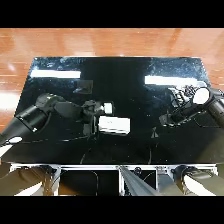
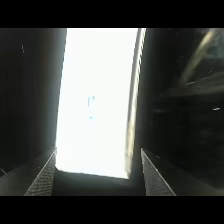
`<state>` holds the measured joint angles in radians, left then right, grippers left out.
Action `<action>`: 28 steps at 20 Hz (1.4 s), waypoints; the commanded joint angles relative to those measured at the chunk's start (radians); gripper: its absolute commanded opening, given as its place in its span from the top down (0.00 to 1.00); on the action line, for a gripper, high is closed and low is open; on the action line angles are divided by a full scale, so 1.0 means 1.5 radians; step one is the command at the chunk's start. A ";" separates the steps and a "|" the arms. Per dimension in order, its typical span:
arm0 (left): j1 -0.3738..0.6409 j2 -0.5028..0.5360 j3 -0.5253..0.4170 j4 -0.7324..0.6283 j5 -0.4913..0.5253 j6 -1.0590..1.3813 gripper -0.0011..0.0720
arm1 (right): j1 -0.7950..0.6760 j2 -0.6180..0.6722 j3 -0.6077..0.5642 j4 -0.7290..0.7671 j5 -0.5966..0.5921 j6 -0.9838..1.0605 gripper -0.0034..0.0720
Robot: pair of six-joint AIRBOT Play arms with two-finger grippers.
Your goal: Fold the box and place the chain.
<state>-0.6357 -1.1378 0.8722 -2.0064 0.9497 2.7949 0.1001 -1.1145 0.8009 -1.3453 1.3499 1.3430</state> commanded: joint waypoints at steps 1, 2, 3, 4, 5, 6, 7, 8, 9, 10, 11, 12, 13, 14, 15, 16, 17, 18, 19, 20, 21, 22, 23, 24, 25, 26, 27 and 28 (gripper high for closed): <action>-0.024 -0.012 0.004 0.046 -0.096 0.092 0.15 | -0.004 0.002 -0.007 0.022 -0.022 0.000 0.86; -0.014 -0.012 0.006 0.042 -0.110 0.092 0.15 | -0.004 0.002 -0.007 0.027 -0.028 0.000 0.86; -0.003 -0.012 0.008 0.030 -0.112 0.091 0.15 | -0.004 0.002 -0.007 0.030 -0.033 0.000 0.86; 0.009 -0.012 0.011 0.008 -0.111 0.091 0.15 | -0.004 0.002 -0.007 0.032 -0.039 0.000 0.86; 0.020 -0.012 0.012 -0.014 -0.114 0.090 0.15 | -0.004 0.002 -0.007 0.035 -0.044 0.000 0.86; 0.029 -0.012 0.012 -0.020 -0.121 0.090 0.15 | -0.004 0.002 -0.007 0.036 -0.049 0.000 0.86; 0.036 -0.012 0.013 -0.014 -0.135 0.090 0.15 | -0.004 0.002 -0.007 0.037 -0.054 0.000 0.86; 0.042 -0.013 0.016 -0.015 -0.137 0.089 0.15 | -0.004 0.002 -0.007 0.037 -0.057 0.000 0.86; 0.046 -0.018 0.021 -0.017 -0.136 0.071 0.15 | -0.004 0.002 -0.007 0.037 -0.060 0.001 0.86; 0.047 -0.027 0.030 -0.017 -0.135 0.036 0.15 | -0.004 0.002 -0.007 0.037 -0.064 0.001 0.86; 0.048 -0.045 0.045 -0.015 -0.131 0.004 0.15 | -0.004 0.002 -0.007 0.037 -0.067 0.000 0.86; 0.047 -0.066 0.062 -0.014 -0.119 -0.003 0.15 | -0.004 0.002 -0.007 0.037 -0.071 0.000 0.86; 0.045 -0.086 0.079 -0.013 -0.098 -0.003 0.16 | -0.004 0.002 -0.007 0.037 -0.073 0.001 0.86; 0.045 -0.099 0.093 -0.012 -0.076 -0.003 0.16 | -0.004 0.002 -0.007 0.037 -0.072 0.000 0.86; 0.045 -0.105 0.103 -0.012 -0.060 -0.002 0.16 | -0.004 0.002 -0.007 0.037 -0.072 0.000 0.86; 0.045 -0.104 0.106 -0.012 -0.057 -0.002 0.16 | -0.004 0.002 -0.007 0.037 -0.069 0.000 0.86; 0.043 -0.104 0.106 -0.015 -0.054 -0.001 0.16 | -0.004 0.002 -0.007 0.037 -0.070 0.000 0.86; 0.040 -0.105 0.106 -0.015 -0.036 -0.002 0.16 | -0.004 0.002 -0.007 0.037 -0.070 0.000 0.86; 0.035 -0.106 0.106 -0.022 0.001 -0.002 0.17 | -0.004 0.002 -0.007 0.037 -0.070 0.000 0.86; 0.032 -0.106 0.106 -0.032 0.049 -0.002 0.18 | -0.004 0.002 -0.007 0.037 -0.070 0.000 0.86; 0.031 -0.105 0.106 -0.043 0.085 -0.003 0.18 | -0.004 0.002 -0.007 0.037 -0.070 0.000 0.86; 0.032 -0.105 0.106 -0.052 0.104 0.002 0.18 | -0.004 0.002 -0.007 0.037 -0.070 0.000 0.86; 0.032 -0.106 0.105 -0.052 0.111 0.007 0.18 | -0.004 0.002 -0.007 0.037 -0.071 0.000 0.86; 0.032 -0.106 0.100 -0.052 0.112 0.030 0.18 | -0.004 0.002 -0.007 0.037 -0.071 0.000 0.86; 0.032 -0.107 0.092 -0.052 0.111 0.050 0.17 | -0.004 0.002 -0.007 0.037 -0.071 0.001 0.86; 0.033 -0.107 0.083 -0.050 0.109 0.060 0.17 | -0.004 0.002 -0.007 0.037 -0.070 0.001 0.86; 0.034 -0.108 0.074 -0.049 0.094 0.059 0.17 | -0.004 0.002 -0.007 0.037 -0.070 0.002 0.86; 0.034 -0.109 0.066 -0.049 0.079 0.059 0.17 | -0.004 0.002 -0.007 0.037 -0.070 0.003 0.86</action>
